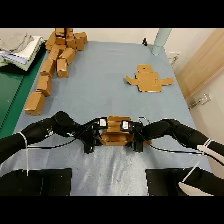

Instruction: Fold the box.

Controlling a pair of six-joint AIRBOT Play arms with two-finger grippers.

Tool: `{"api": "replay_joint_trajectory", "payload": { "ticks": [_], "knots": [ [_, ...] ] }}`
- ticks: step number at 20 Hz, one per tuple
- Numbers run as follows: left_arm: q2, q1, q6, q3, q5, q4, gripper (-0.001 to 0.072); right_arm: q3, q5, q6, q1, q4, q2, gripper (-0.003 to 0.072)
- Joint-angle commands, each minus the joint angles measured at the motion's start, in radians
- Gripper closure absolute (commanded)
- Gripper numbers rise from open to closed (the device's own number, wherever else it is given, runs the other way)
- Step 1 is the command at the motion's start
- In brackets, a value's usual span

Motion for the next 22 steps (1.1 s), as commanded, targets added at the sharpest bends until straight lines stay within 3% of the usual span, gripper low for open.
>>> {"api": "replay_joint_trajectory", "payload": {
  "ticks": [1, 6, 10, 18, 22],
  "knots": [
    [0.000, 0.026, -0.035, -0.002, -0.024, 0.021, 0.0298, 0.000, 0.000, 0.000, 0.000, 0.000, 0.000, 0.0225],
    [0.000, 0.043, -0.090, -0.002, -0.029, 0.057, 0.0281, 0.000, 0.000, 0.000, 0.000, 0.000, 0.000, 0.0226],
    [0.000, 0.037, -0.082, 0.002, 0.066, 0.004, 0.0280, 0.000, 0.000, 0.000, 0.000, 0.000, 0.000, 0.0226],
    [-0.001, -0.014, 0.128, 0.008, 0.068, -0.095, 0.0291, 0.000, 0.000, 0.000, 0.000, 0.000, 0.000, 0.0225],
    [-0.001, -0.014, 0.074, -0.001, 0.059, -0.084, 0.0290, 0.000, 0.000, 0.000, 0.000, 0.000, 0.000, 0.0225]
  ]
}}
